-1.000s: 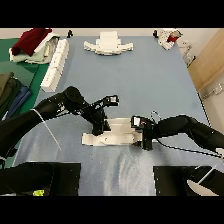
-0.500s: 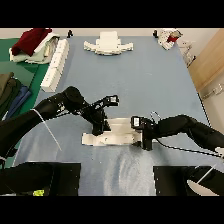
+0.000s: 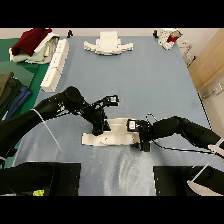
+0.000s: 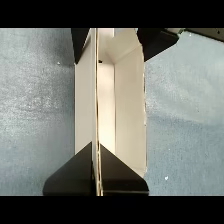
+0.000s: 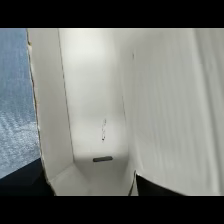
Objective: Fold the box.
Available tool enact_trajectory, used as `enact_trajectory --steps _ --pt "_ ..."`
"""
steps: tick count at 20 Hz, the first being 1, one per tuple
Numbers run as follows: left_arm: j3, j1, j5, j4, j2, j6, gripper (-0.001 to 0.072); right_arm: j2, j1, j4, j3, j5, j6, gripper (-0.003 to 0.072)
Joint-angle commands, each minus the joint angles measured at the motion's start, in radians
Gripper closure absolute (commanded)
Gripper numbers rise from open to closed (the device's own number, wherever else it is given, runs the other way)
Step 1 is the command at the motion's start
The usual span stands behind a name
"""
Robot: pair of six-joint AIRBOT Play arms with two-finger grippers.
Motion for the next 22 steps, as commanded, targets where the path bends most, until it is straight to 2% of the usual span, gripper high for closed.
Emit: enact_trajectory --steps 1,3,4,5,22 --pt "0.000 -0.001 0.000 0.000 0.000 0.000 0.0696 -0.010 0.003 -0.019 -0.001 0.006 0.000 0.0040" --pt "0.000 -0.001 0.000 0.000 0.000 0.000 0.0696 -0.011 0.003 -0.025 -0.001 0.005 0.000 0.0064" --pt "0.000 -0.001 0.000 0.000 0.000 0.000 0.0696 -0.011 0.003 -0.025 -0.001 0.005 0.000 0.0177" --pt "0.000 -0.001 0.000 0.000 0.000 0.000 0.0696 -0.011 0.003 -0.025 -0.001 0.005 0.000 0.0239" --pt "0.000 -0.001 0.001 0.000 0.000 0.000 0.0696 -0.011 0.003 -0.025 0.002 -0.002 0.000 0.0241"
